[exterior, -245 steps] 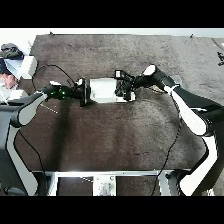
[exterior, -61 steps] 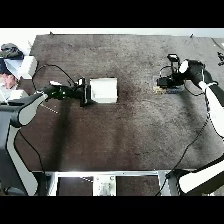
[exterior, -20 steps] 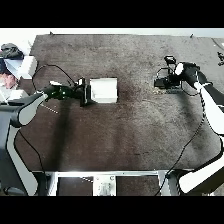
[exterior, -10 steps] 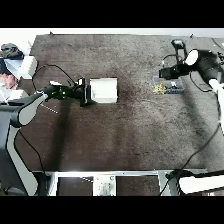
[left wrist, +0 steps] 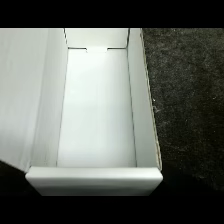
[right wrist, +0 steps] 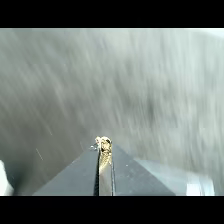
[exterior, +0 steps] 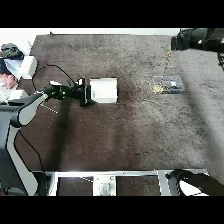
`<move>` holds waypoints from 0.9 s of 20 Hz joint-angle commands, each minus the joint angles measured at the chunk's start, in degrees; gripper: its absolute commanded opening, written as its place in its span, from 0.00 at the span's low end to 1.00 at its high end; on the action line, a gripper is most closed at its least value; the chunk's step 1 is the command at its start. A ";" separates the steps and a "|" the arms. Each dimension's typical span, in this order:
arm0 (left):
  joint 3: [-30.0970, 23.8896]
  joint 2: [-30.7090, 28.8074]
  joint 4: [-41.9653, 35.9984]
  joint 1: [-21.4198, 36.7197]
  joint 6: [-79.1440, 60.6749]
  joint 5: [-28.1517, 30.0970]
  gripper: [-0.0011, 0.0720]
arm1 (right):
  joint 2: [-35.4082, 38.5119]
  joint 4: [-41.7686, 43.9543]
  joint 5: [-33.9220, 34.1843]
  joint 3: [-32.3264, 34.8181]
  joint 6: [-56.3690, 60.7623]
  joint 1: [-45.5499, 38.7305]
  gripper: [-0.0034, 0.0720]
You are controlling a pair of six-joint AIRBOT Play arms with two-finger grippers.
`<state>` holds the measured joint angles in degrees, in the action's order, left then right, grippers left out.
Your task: Fold the box and place the chain.
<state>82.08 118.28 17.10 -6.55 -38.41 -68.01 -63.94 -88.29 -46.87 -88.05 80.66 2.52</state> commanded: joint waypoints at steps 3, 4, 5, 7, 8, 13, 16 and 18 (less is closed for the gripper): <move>0.00 0.00 0.02 0.04 -0.02 0.02 0.41 | 5.33 0.07 14.51 -0.04 -0.11 12.48 0.02; 0.00 0.00 0.02 0.04 -0.02 0.02 0.41 | 4.87 0.04 14.82 -0.04 -0.11 14.82 0.03; 0.00 0.00 0.00 0.04 0.00 0.02 0.41 | 4.11 0.00 14.60 -0.04 -0.11 17.18 0.03; 0.00 0.00 0.02 0.04 -0.02 0.02 0.40 | 1.60 0.04 12.90 -0.04 -0.11 20.04 0.03; 0.00 0.00 0.02 0.04 0.00 0.02 0.41 | 0.04 0.09 11.56 -0.02 -0.07 20.87 0.03; 0.00 0.00 0.02 0.04 0.00 0.02 0.41 | -9.94 2.80 8.31 -0.02 0.07 24.17 0.03; 0.00 0.00 0.02 0.04 -0.02 0.02 0.41 | -15.37 3.08 7.28 -0.02 0.13 24.37 0.03; 0.00 0.00 0.02 0.04 -0.02 0.02 0.41 | -18.91 3.10 5.77 -0.02 0.17 24.37 0.03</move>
